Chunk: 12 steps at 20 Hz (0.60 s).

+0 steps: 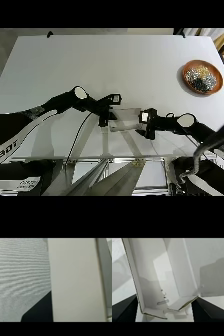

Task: Fold the box and place the chain.

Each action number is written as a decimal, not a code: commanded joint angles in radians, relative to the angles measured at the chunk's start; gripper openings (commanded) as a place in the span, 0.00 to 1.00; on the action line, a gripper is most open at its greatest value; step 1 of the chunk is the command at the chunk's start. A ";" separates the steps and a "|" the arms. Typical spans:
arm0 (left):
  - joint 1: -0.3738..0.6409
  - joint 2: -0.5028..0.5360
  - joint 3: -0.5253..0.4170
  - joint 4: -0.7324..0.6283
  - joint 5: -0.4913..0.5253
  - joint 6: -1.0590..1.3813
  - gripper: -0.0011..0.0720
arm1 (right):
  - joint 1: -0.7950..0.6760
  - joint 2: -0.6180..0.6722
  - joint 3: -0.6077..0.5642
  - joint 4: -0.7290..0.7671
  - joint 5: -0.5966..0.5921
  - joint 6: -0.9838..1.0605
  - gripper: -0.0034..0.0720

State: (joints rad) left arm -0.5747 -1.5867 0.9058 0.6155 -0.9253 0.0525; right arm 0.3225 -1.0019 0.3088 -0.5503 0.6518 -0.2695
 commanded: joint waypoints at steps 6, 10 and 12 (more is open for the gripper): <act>0.000 0.001 0.000 -0.001 0.001 -0.001 0.03 | -0.079 -0.050 0.000 0.170 0.117 -0.185 0.92; 0.000 0.001 0.000 -0.001 0.001 -0.001 0.03 | -0.115 -0.052 0.000 0.177 0.130 -0.230 0.91; 0.000 0.001 0.000 -0.001 0.001 -0.001 0.03 | -0.114 -0.071 0.000 0.200 0.172 -0.297 0.78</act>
State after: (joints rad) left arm -0.5747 -1.5867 0.9058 0.6155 -0.9253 0.0517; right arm 0.2207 -1.0580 0.3088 -0.3843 0.7727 -0.4820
